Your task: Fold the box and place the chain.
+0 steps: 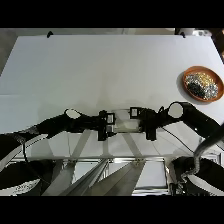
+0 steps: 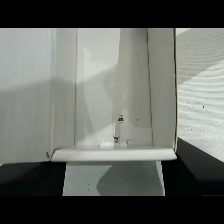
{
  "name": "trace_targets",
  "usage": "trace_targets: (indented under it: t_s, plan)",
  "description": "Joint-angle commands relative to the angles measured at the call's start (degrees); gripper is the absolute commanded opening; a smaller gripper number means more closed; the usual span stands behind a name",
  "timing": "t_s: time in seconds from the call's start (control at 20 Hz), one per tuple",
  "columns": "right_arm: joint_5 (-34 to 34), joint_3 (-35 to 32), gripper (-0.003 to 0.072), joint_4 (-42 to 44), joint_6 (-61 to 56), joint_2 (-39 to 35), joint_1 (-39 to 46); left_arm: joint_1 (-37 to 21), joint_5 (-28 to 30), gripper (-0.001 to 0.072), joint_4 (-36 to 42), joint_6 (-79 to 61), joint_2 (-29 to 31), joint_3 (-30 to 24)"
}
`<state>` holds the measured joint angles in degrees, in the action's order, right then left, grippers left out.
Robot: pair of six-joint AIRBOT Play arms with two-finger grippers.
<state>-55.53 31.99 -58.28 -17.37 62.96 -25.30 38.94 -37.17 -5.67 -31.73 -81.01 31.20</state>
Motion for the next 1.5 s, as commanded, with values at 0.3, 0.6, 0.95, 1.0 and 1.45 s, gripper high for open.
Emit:
trace_targets:
  t_s: [0.3,0.6,0.95,1.0,1.45]
  plan:
    - [7.0,0.0,0.0545,0.3,-1.7,0.0,0.0,0.0,0.1,0.0136,0.1,0.2,0.0,0.0]
    - [4.7,-0.1,0.0205,-0.7,-3.9,-1.7,0.1,0.0,0.1,0.0136,0.1,0.2,0.0,0.0]
    - [-9.0,-0.1,0.0012,-3.6,-21.6,-13.4,9.8,0.0,0.1,0.0136,0.1,0.2,0.0,0.0]
    - [-9.7,-0.1,0.0012,-4.0,-29.0,-14.8,13.4,0.0,0.1,0.0136,0.1,0.2,0.0,0.0]
    - [-14.1,-0.4,0.0011,-4.3,-56.3,-16.9,39.3,0.0,0.1,0.0136,0.1,0.2,0.0,0.0]
